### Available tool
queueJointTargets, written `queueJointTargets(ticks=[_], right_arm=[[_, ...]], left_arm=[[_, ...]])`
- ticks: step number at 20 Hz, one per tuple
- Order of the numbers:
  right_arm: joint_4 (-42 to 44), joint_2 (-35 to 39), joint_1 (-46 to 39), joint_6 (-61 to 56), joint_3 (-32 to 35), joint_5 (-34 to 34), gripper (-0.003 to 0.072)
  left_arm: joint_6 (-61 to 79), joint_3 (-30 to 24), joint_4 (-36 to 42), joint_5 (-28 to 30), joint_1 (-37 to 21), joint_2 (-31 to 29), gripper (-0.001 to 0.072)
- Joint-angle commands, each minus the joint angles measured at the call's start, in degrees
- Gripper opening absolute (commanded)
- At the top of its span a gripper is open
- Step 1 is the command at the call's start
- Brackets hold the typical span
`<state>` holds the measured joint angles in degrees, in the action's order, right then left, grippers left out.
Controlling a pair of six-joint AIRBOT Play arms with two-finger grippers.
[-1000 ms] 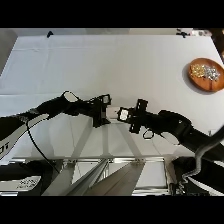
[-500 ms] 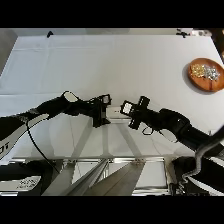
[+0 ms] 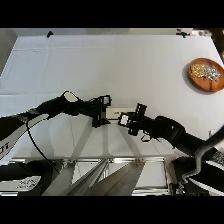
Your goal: Fold the box and place the chain.
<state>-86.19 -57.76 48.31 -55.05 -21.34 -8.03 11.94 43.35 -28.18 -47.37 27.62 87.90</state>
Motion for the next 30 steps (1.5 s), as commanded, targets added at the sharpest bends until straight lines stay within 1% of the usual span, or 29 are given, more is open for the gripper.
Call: queueJointTargets(ticks=[1,8,13,15,18,20,22,23,25,27,30], right_arm=[[-0.6,-0.1,0.9,0.0,1.3,-4.0,0.0008],[-3.4,-1.9,1.8,0.0,2.5,-2.5,0.0008],[-3.3,-0.5,1.8,-2.4,2.2,8.6,0.0009],[-3.3,-0.2,1.8,-2.4,2.2,10.8,0.0009],[-3.2,2.0,1.8,-2.4,1.9,11.9,0.0009],[-0.1,5.8,1.5,-2.4,1.9,13.3,0.001],[6.7,10.3,-0.4,-4.1,1.8,12.6,0.001],[9.2,12.2,-1.9,-4.6,1.6,11.5,0.001],[12.6,15.1,-6.0,-5.2,0.6,6.8,0.001],[15.8,15.8,-10.8,-5.7,-1.7,-2.7,0.0009],[16.2,15.8,-19.7,-13.0,-5.3,-21.0,0.0006]], left_arm=[[-0.4,0.0,0.3,0.0,0.0,0.0,0.0254],[-0.4,0.0,0.3,0.0,0.0,0.0,0.0254],[-0.4,0.0,0.3,0.0,0.0,0.0,0.0254],[-0.4,0.0,0.3,0.0,0.0,0.0,0.0254],[-0.4,0.0,0.3,0.0,0.0,0.0,0.0254],[-0.4,0.0,0.3,0.0,0.0,0.0,0.0254],[-0.4,0.0,0.3,0.0,0.0,0.0,0.0254],[-0.4,0.0,0.3,0.0,0.0,0.0,0.0254],[-0.4,0.0,0.3,0.0,0.0,0.0,0.0254],[-0.4,0.0,0.3,0.0,0.0,0.0,0.0254],[-0.4,0.0,0.3,0.0,0.0,0.0,0.0254]])
